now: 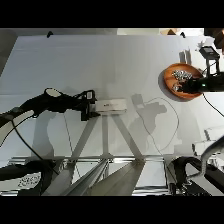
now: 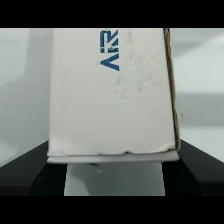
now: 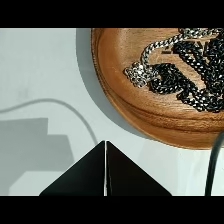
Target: Fold the box and place the chain.
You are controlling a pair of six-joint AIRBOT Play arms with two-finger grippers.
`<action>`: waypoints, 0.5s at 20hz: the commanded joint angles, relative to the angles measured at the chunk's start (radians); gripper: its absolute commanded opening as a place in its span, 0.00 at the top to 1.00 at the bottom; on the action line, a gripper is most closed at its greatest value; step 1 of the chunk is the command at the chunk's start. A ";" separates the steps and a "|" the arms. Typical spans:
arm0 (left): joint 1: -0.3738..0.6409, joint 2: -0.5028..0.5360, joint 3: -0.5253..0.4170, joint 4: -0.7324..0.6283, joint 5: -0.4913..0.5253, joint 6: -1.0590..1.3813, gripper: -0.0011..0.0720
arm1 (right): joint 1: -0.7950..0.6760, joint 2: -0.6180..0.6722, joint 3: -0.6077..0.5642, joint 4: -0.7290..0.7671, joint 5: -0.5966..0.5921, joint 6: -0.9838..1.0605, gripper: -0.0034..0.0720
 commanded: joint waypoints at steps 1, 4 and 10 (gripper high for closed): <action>0.001 0.154 0.000 0.031 0.023 -0.119 0.97 | -0.001 0.000 0.001 0.000 -0.012 0.000 0.94; 0.001 0.354 0.000 0.257 0.076 -0.380 0.98 | 0.000 0.000 0.001 0.000 -0.012 0.000 0.94; 0.002 0.681 0.000 1.126 0.090 -1.102 0.98 | -0.001 0.000 0.001 0.020 -0.012 0.000 0.94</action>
